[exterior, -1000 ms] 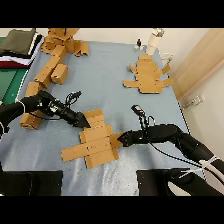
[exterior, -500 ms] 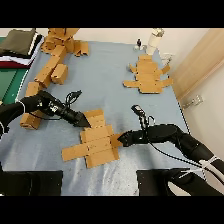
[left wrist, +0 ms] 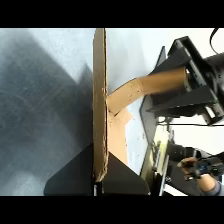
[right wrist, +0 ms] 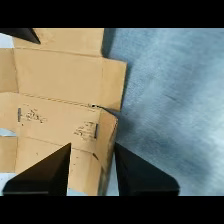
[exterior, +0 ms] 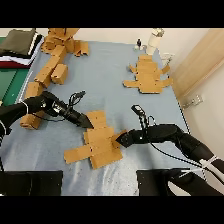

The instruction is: Fold the box.

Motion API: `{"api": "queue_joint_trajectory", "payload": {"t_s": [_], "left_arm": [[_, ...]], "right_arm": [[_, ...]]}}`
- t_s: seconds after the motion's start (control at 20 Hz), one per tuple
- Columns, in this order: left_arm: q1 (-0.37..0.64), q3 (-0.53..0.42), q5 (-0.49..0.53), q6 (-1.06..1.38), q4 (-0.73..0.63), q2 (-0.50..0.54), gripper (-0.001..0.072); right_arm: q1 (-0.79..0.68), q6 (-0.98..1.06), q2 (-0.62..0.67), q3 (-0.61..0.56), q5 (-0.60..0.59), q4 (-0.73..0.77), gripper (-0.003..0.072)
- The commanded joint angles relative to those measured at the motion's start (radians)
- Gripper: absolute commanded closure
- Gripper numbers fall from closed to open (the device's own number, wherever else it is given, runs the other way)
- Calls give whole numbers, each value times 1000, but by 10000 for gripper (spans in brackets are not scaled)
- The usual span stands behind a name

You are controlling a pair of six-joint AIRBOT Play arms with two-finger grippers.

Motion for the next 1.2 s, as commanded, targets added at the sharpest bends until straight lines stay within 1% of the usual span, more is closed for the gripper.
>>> {"api": "queue_joint_trajectory", "payload": {"t_s": [0.0,0.1,0.15,0.25,0.3,0.4,0.45,0.55,0.6,0.75,0.85,1.0,1.15], "left_arm": [[-6,1,-10,21,1,5,700],[-13,1,-18,37,1,27,700],[-21,2,-13,56,-5,47,700],[-61,2,26,111,-23,109,701],[-90,2,64,143,-30,143,700],[-163,2,158,223,-72,209,700],[-204,2,210,293,-89,241,700],[-278,2,337,394,-80,285,700],[-303,2,374,431,-77,293,700],[-344,-3,395,505,-57,282,700],[-344,-23,394,531,-48,270,701],[-345,-67,394,560,-35,269,700],[-345,-98,394,577,-35,269,700]], "right_arm": [[-43,119,10,49,-5,-183,274],[-99,198,31,134,-30,-327,274],[-127,220,42,182,-55,-373,273],[-177,257,61,277,-124,-389,287],[-187,280,69,312,-156,-383,311],[-190,301,76,346,-226,-335,636],[-190,301,77,347,-256,-287,682],[-188,301,77,343,-329,-206,683],[-188,301,77,341,-364,-197,683],[-188,359,77,322,-437,-228,683],[-188,406,77,280,-420,-258,683],[-188,425,77,203,-335,-261,683],[-188,425,77,166,-285,-261,683]]}}
